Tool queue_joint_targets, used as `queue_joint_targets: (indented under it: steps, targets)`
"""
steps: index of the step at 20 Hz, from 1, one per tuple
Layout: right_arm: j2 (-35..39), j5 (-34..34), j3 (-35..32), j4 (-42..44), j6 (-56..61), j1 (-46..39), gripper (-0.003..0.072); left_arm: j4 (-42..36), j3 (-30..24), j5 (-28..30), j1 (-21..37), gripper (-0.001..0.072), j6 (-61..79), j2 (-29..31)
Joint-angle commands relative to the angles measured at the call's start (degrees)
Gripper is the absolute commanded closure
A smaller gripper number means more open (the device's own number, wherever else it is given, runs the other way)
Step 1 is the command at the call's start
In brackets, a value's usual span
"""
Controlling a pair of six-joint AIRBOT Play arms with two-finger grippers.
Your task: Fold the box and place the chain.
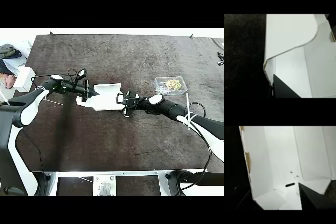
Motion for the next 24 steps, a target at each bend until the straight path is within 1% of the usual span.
queue_joint_targets:
  steps: [1, 4, 7, 9, 11, 14, 17, 21, 24]
  targets:
    - [2.14, -0.59, 0.92, 1.14, 0.28, -1.66, 0.0096, -0.15, -0.02, 0.0, 0.04, 0.0698, 0.02, 0.0]
    - [1.07, -0.35, 2.34, 2.12, 0.37, -2.29, 0.0096, -0.15, -0.02, 0.0, 0.04, 0.0697, 0.02, 0.0]
    - [-1.53, 1.22, 5.51, 1.68, 2.29, -2.71, 0.0096, -0.15, -0.02, 0.0, 0.04, 0.0698, 0.02, 0.0]
    - [-2.23, 2.73, 7.1, 1.66, 2.93, -3.54, 0.0095, -0.15, -0.02, -0.02, 0.04, 0.0698, 0.02, 0.0]
    - [-2.89, 6.1, 7.91, 1.64, 3.93, -4.74, 0.0096, -0.15, -0.02, -0.02, 0.04, 0.0697, 0.02, 0.0]
    - [-5.29, 9.46, 10.32, -1.95, 5.44, -5.9, 0.0096, -0.15, -0.02, -0.02, 0.04, 0.0698, 0.02, 0.0]
    - [-8.07, 14.99, 14.6, -6.03, 9.44, -7.23, 0.0095, -0.15, -0.02, -0.02, 0.04, 0.0697, 0.02, 0.0]
    - [-10.4, 18.71, 18.73, -9.75, 10.88, -7.67, 0.0095, -0.15, -0.02, -0.04, 0.04, 0.0697, 0.02, 0.0]
    - [-12.5, 20.04, 21.68, -11.47, 12.44, -7.67, 0.0095, -0.15, -0.02, -0.02, 0.04, 0.0697, 0.02, 0.0]
